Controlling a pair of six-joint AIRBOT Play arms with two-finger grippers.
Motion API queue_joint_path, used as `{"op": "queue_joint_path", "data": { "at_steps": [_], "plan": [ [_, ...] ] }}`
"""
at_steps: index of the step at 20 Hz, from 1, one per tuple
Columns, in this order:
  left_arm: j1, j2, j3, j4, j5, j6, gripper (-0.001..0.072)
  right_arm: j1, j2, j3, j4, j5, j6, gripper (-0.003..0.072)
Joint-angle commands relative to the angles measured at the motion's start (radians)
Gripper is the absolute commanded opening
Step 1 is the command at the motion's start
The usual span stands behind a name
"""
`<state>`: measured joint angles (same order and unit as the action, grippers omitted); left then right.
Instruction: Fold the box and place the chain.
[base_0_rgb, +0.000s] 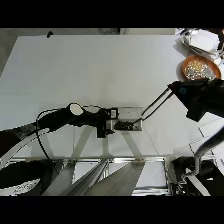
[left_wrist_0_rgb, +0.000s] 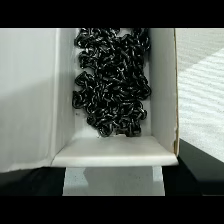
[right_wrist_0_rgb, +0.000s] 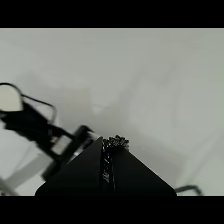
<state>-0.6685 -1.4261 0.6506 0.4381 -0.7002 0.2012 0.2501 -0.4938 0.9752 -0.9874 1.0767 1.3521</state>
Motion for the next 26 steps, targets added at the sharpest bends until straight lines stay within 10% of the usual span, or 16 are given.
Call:
{"op": "queue_joint_path", "data": {
  "at_steps": [1, 26],
  "plan": [
    [0.000, 0.000, 0.000, 0.000, 0.000, 0.000, 0.0320, 0.047, 0.021, 0.002, 0.133, -0.023, -0.005, 0.0011],
    [0.000, 0.000, 0.000, 0.000, 0.000, 0.000, 0.0320, 0.207, -0.449, -0.332, 0.089, -0.093, -0.280, 0.0011]
  ]
}}
